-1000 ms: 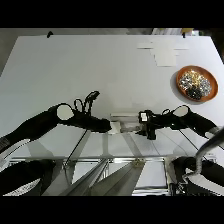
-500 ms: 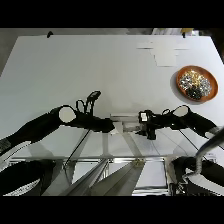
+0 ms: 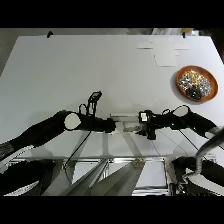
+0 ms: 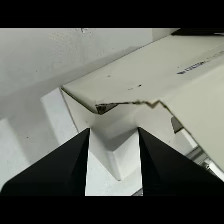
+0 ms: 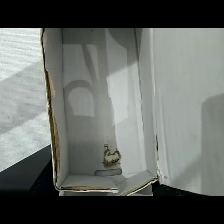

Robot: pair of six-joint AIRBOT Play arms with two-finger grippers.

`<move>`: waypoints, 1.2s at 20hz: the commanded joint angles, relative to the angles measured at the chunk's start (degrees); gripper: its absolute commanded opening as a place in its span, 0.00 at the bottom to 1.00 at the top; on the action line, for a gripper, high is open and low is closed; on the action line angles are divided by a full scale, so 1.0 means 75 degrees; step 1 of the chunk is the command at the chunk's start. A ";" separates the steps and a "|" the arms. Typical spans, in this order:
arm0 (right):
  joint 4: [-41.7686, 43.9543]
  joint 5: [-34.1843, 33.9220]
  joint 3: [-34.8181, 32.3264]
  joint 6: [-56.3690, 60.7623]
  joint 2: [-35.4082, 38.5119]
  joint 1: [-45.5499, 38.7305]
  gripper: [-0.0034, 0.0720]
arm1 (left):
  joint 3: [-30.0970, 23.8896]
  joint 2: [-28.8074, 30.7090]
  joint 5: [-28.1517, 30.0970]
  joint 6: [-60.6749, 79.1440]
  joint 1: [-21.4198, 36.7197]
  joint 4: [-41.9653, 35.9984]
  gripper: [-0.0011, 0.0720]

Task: Fold the box and place the chain.

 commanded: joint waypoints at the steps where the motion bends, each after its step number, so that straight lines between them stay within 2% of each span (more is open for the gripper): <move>1: 0.0003 0.0000 0.0006 0.0003 0.0006 0.0000 0.57 | 0.0181 -0.0070 -0.0044 -0.1160 -0.0286 0.1037 0.49; 5: 0.0003 0.0000 0.0006 0.0000 0.0006 0.0000 0.57 | 0.0956 -0.0667 -0.0361 -0.1810 -0.0603 0.1527 0.49; 9: 0.0003 0.0000 0.0006 0.0003 0.0006 0.0000 0.57 | 0.1699 -0.1259 -0.1585 -0.3357 -0.0737 0.2585 0.49; 13: 0.0003 0.0000 0.0006 0.0000 0.0006 0.0000 0.57 | 0.2162 -0.1352 -0.2194 -0.4205 -0.0746 0.3010 0.49; 16: 0.0003 0.0000 0.0006 0.0000 0.0006 0.0000 0.57 | 0.2783 -0.1682 -0.3471 -0.4864 -0.0790 0.3745 0.49; 18: 0.0003 -0.0003 0.0006 0.0000 0.0006 -0.0003 0.57 | 0.3212 -0.2052 -0.3923 -0.5147 -0.0892 0.4039 0.49; 21: 0.0003 -0.0003 0.0006 0.0000 0.0006 -0.0003 0.57 | 0.3544 -0.2486 -0.3742 -0.5849 -0.1032 0.3984 0.49; 24: 0.0003 0.0000 0.0006 0.0000 0.0006 0.0000 0.57 | 0.3544 -0.2739 -0.3445 -0.6312 -0.1230 0.4028 0.49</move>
